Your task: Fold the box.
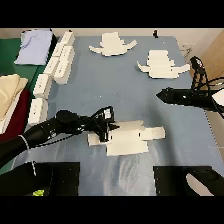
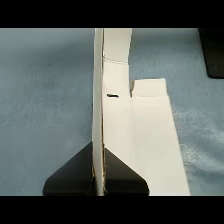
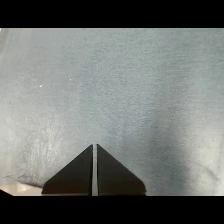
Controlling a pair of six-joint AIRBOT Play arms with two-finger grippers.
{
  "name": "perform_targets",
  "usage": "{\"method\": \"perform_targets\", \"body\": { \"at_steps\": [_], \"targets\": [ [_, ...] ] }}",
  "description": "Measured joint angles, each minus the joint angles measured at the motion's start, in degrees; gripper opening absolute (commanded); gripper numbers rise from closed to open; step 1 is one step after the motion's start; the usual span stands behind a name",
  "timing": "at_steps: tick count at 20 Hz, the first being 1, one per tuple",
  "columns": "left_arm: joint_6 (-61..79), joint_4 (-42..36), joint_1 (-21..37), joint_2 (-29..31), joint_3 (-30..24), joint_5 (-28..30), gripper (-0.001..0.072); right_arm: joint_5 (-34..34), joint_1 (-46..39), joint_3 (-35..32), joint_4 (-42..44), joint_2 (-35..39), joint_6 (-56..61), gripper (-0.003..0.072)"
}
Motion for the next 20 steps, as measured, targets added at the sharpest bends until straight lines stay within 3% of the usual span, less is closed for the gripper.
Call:
{"method": "perform_targets", "body": {
  "at_steps": [18, 20],
  "targets": [
    [-6.34, 9.29, 0.74, -2.62, 0.09, -8.63, 0.0015, 0.35, 0.0, 0.0, 0.0, 0.0, -0.02, 0.0035],
    [-6.34, 9.55, 0.74, -2.62, 0.09, -8.94, 0.0015, 1.18, 0.0, 0.0, 0.0, 0.0, -0.02, 0.0005]
  ]
}}
